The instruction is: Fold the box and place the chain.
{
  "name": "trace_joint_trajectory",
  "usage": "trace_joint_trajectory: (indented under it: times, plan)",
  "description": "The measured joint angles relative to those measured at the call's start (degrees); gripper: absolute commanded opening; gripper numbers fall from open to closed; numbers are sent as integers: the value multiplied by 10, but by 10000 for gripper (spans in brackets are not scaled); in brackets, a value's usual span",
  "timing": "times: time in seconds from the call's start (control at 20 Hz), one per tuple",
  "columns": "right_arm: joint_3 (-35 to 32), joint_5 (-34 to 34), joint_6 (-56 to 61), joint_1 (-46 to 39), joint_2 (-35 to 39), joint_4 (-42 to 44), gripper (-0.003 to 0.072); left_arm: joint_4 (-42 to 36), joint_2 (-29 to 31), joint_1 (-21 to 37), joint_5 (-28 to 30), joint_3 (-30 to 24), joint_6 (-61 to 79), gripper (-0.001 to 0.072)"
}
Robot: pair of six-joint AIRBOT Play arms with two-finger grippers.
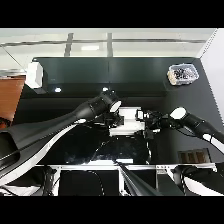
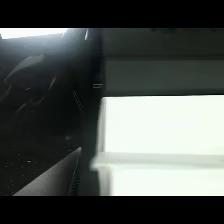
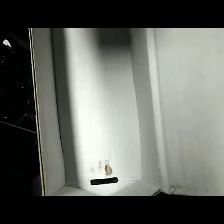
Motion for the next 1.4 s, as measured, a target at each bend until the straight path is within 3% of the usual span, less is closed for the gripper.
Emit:
trace_joint_trajectory:
  times: [0.25, 0.45, 0.5, 0.6, 0.8, 0.85, 0.9, 0.95, 1.05, 1.1, 1.15, 1.3, 1.35, 1.4]
  plan:
    - [0, 0, 0, 0, 0, 0, 237, -19, 12, 1, 68, -33, -12, 292]
    - [0, 0, 0, 0, 0, 0, 237, -19, 8, 1, 86, -38, -26, 291]
    - [0, 0, 0, 0, 0, 0, 237, -19, 7, 2, 87, -39, -29, 267]
    - [0, 0, 0, 0, 0, 0, 237, -17, 7, 3, 89, -40, -32, 26]
    - [0, -1, 0, 0, 0, -1, 237, -13, 6, 5, 89, -40, -34, 30]
    - [0, -1, 0, 0, 0, -1, 237, -14, 6, 5, 89, -40, -34, 39]
    - [0, -1, 0, 0, 0, -1, 237, -15, 6, 5, 90, -40, -35, 215]
    - [0, 0, 1, 0, 0, 0, 237, -16, 6, 5, 96, -39, -39, 437]
    - [0, 0, 1, 0, 0, 0, 237, -19, 6, 5, 94, -35, -39, 455]
    - [0, 0, 1, 0, 0, 0, 237, -19, 6, 5, 94, -33, -38, 278]
    - [0, 0, 1, 0, 0, 0, 237, -17, 6, 5, 92, -31, -38, 28]
    - [0, -1, -1, 0, 0, 0, 238, -12, 5, 6, 83, -28, -34, 25]
    - [0, -1, -1, 0, 0, -1, 321, -12, 5, 6, 83, -28, -35, 25]
    - [0, 0, 0, 0, 0, -1, 595, -12, 5, 6, 82, -27, -36, 26]
